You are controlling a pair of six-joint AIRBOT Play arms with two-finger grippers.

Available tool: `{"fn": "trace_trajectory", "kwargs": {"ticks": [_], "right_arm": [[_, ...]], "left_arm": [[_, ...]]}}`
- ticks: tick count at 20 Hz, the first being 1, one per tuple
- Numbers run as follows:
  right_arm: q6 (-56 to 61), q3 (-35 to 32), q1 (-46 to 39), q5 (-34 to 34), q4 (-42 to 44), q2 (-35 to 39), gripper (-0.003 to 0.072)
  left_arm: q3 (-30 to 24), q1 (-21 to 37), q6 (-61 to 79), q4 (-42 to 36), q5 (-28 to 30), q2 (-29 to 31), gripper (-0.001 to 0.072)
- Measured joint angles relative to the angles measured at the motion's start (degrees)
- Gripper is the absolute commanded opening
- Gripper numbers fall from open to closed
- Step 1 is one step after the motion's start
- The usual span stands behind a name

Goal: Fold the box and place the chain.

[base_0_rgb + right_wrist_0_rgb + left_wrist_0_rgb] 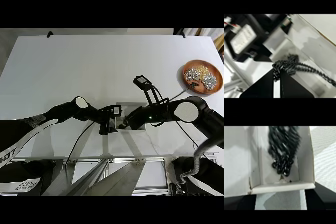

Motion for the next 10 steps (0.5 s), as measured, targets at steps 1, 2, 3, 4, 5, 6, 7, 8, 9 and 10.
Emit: {"fn": "trace_trajectory", "kwargs": {"ticks": [1,2,3,4,5,6,7,8,9,10], "right_arm": [[1.0,0.0,0.1,0.3,-1.1,0.0,0.0018],[1.5,-0.1,0.1,0.7,-2.0,0.0,0.0018],[2.1,-0.3,0.2,1.1,-2.9,0.0,0.0018],[2.7,-0.4,0.2,1.3,-4.1,0.0,0.0018],[3.7,-0.7,0.2,1.7,-5.4,0.0,0.0019],[4.3,-1.0,0.2,2.0,-6.5,0.0,0.0019],[5.2,-1.3,0.2,2.1,-7.6,0.0,0.0020],[5.6,-1.7,0.2,2.2,-8.3,0.0,0.0022],[5.9,-2.1,0.2,2.3,-8.9,0.0,0.0048],[6.3,-2.7,0.2,2.3,-9.3,0.0,0.0065]], "left_arm": [[0.0,0.0,0.0,0.0,0.0,0.0,0.0334],[0.0,0.0,0.0,0.0,0.0,0.0,0.0334],[0.0,0.0,0.0,0.0,0.0,0.0,0.0334],[0.0,0.0,0.0,0.0,0.0,0.0,0.0334],[0.0,0.0,0.0,0.0,0.0,0.0,0.0334],[0.0,0.0,0.0,0.0,0.0,0.0,0.0334],[0.0,0.0,0.0,0.0,0.0,0.0,0.0334],[0.0,0.0,0.0,0.0,0.0,0.0,0.0334],[0.0,0.0,0.0,0.0,0.0,0.0,0.0334],[0.0,0.0,0.0,0.0,0.0,0.0,0.0334]]}}
